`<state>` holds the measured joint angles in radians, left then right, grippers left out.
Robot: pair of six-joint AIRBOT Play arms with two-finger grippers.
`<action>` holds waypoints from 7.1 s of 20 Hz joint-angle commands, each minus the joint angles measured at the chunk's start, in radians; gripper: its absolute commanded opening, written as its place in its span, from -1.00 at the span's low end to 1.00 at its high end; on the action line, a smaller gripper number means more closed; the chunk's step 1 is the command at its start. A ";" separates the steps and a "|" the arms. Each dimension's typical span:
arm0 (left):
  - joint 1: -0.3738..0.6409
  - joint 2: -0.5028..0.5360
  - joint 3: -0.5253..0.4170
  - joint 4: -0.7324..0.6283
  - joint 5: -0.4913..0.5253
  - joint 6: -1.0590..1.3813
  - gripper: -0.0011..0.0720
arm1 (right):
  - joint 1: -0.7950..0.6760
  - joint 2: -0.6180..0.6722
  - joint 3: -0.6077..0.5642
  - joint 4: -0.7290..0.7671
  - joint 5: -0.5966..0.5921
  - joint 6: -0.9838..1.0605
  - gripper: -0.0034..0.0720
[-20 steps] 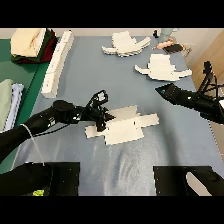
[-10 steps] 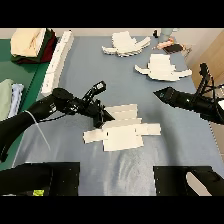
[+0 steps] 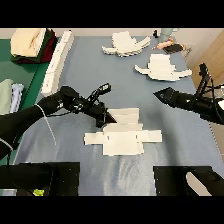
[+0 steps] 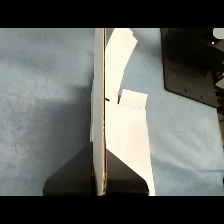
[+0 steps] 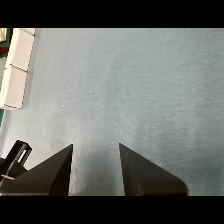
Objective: Fold the box.
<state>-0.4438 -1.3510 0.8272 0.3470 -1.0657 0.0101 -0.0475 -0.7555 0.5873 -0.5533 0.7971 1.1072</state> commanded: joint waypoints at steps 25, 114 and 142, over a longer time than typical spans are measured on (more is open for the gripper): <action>-0.222 0.191 -0.279 -0.159 0.420 0.354 -0.94 | 0.000 0.001 -0.008 -0.042 0.087 0.001 -0.37; -0.260 0.224 -0.351 -0.325 0.532 0.592 -0.93 | 1.372 -0.155 -0.158 -1.493 0.029 0.588 0.71; -0.260 0.224 -0.351 -0.325 0.533 0.592 -0.93 | 0.688 -0.011 -0.068 -0.854 0.049 -0.089 1.00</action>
<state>-0.7044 -1.1271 0.4759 0.0216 -0.5335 0.6014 0.8047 -0.7761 0.5236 -1.6798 0.8963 1.4517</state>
